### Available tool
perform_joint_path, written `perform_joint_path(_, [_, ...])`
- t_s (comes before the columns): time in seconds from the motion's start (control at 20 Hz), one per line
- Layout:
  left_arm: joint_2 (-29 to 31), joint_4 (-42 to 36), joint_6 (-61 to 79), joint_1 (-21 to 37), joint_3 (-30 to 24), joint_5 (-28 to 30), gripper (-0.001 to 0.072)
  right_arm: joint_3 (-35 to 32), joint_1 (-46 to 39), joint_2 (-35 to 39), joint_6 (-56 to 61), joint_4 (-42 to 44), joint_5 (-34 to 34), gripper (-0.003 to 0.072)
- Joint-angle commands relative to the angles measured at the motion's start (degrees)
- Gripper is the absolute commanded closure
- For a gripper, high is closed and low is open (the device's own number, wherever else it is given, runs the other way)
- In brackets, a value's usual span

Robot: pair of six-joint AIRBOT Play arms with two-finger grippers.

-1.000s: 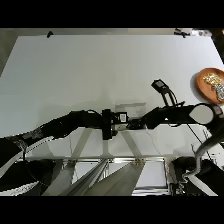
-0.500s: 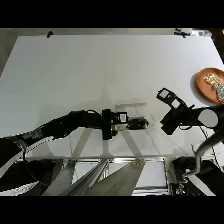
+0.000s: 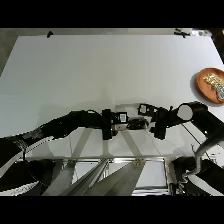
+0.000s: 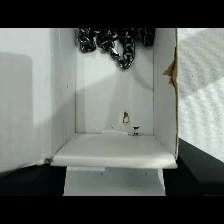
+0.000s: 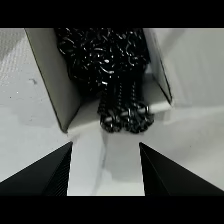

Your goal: Fold the box and place the chain.

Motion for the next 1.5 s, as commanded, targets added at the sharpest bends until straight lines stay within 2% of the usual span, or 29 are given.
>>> perform_joint_path(0.0, [-0.04, 0.02, 0.02, 0.02, 0.02, 0.02, 0.0436, -0.02, 0.52, -3.89, -2.64, 1.18, -4.9, 0.0228])
perform_joint_path(0.1, [-0.04, 0.02, 0.02, 0.02, 0.02, 0.02, 0.0436, -0.02, 0.52, -5.77, -2.64, 1.44, -6.97, 0.0237])
perform_joint_path(0.3, [-0.04, 0.02, 0.02, 0.02, 0.02, 0.02, 0.0436, -0.02, 0.52, -8.55, -2.64, 2.71, -7.69, 0.0315])
perform_joint_path(0.4, [-0.04, 0.02, 0.02, 0.02, 0.02, 0.02, 0.0436, -0.02, 0.52, -10.08, -2.64, 2.75, -7.8, 0.0429])
perform_joint_path(0.5, [-0.04, 0.02, 0.02, 0.02, 0.02, 0.02, 0.0436, -0.02, 0.52, -10.12, -2.67, 2.71, -7.76, 0.0585])
perform_joint_path(0.55, [-0.04, 0.02, 0.02, 0.02, 0.02, 0.02, 0.0436, -0.02, 0.52, -10.01, -2.64, 2.29, -7.58, 0.0599])
perform_joint_path(0.6, [-0.04, 0.02, 0.02, 0.02, 0.02, 0.02, 0.0436, 0.0, 0.52, -9.94, -2.64, 1.86, -7.28, 0.0653])
perform_joint_path(1.0, [-0.04, 0.02, 0.02, 0.02, 0.02, 0.02, 0.0436, 0.0, 0.48, -4.96, 0.59, -1.42, -4.5, 0.0669])
perform_joint_path(1.25, [-0.04, 0.02, 0.02, 0.02, 0.02, 0.0, 0.0436, 0.02, 0.46, 1.68, 7.37, -8.68, -3.8, 0.067])
perform_joint_path(1.45, [-0.04, 0.02, 0.02, 0.02, 0.02, 0.02, 0.0436, 0.02, 0.48, 8.59, 11.04, -7.5, -3.87, 0.067])
